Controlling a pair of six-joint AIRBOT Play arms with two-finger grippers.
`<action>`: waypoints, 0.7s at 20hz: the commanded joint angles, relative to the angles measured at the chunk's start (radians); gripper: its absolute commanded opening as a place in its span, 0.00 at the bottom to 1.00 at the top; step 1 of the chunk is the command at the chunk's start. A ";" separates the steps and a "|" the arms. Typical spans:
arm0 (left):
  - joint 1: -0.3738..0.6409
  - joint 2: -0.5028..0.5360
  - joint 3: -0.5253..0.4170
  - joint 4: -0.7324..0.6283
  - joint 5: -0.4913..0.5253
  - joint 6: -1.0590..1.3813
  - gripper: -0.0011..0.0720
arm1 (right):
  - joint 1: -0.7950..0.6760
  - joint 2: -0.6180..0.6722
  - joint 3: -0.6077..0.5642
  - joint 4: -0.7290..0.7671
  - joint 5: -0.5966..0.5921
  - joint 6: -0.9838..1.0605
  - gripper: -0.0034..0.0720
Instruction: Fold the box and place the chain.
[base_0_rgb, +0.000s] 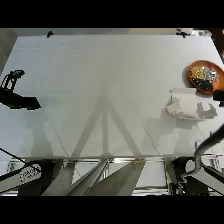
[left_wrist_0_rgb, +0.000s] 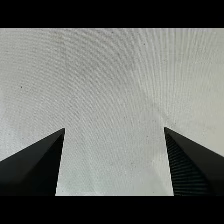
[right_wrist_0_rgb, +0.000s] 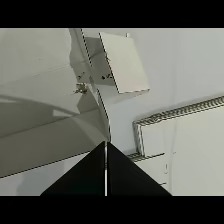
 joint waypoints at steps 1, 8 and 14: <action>0.001 0.001 0.000 0.000 0.000 0.000 0.97 | -0.010 -0.053 0.026 0.037 -0.002 -0.015 0.07; 0.001 0.001 0.000 0.000 0.000 0.000 0.97 | 0.005 -0.071 0.026 -0.024 -0.052 -0.085 0.84; 0.001 0.001 0.000 0.000 0.000 0.000 0.97 | 0.147 -0.167 0.026 -0.259 0.012 -0.032 0.81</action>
